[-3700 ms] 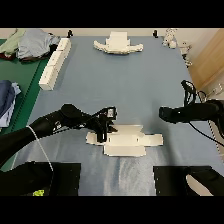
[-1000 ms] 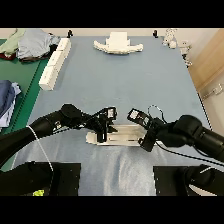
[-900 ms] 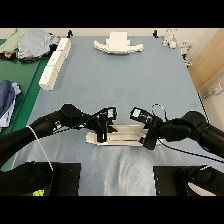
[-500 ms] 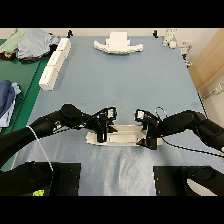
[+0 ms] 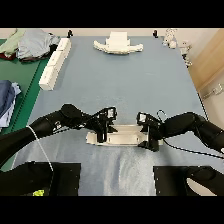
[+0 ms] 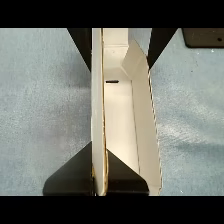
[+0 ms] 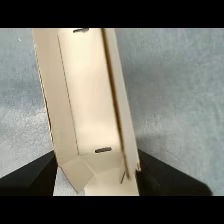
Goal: Fold the box.
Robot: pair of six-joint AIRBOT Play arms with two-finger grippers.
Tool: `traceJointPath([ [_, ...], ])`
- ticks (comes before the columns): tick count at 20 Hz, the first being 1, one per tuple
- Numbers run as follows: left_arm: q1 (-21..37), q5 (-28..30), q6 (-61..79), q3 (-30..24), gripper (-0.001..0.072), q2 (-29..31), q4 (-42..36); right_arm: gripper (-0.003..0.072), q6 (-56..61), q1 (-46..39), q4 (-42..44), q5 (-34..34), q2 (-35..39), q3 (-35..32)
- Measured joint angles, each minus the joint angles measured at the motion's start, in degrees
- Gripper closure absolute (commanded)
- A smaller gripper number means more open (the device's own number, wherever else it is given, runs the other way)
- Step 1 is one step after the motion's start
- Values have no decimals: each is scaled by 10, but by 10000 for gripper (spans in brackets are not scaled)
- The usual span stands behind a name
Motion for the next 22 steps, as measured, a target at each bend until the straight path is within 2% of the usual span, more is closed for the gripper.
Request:
traceJointPath([
  [5, 0, 0, 0, 0, 696, 0, 0, -34, 9, 0, -5, -3, 15, -1],
  [14, 0, 0, 0, 0, 696, 0, 0, -22, -58, 0, 21, 21, -23, -5],
  [22, 0, -1, 0, 0, 696, 0, 0, -3, -71, 6, 32, 42, -40, -27],
])
